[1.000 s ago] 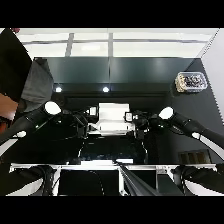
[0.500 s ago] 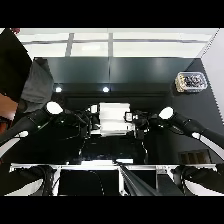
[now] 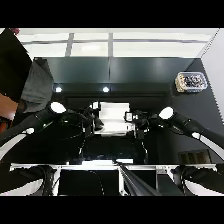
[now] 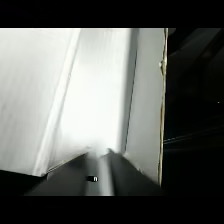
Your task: Fold the box and place the chain.
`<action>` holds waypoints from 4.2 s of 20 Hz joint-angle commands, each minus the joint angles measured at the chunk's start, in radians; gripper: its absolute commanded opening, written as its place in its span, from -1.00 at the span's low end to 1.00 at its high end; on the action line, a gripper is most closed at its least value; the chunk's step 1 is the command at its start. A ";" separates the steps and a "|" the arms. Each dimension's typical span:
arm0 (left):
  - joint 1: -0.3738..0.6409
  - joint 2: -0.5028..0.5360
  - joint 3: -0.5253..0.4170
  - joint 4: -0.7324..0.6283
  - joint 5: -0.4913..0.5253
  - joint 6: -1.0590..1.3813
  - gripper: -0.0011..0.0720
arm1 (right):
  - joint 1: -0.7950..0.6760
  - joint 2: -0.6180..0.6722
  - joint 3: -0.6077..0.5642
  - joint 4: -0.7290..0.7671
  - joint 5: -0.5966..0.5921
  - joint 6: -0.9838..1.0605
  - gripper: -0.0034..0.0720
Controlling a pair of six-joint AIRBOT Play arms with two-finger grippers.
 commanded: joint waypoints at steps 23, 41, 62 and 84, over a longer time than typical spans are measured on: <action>0.511 0.174 -0.034 0.302 -0.246 -1.196 -0.89 | 0.000 0.000 0.001 0.000 0.000 0.000 -0.31; 0.274 -0.021 -0.045 0.180 -0.149 -1.182 -0.90 | 0.000 0.000 0.001 0.000 0.000 0.000 -0.31; 0.216 -0.018 0.004 -0.063 -0.308 -0.892 0.25 | 0.000 0.000 0.001 0.001 0.000 0.000 -0.31; -0.231 -0.018 0.294 0.698 -0.089 -1.921 0.25 | 0.000 0.000 0.001 0.000 0.000 0.000 -0.31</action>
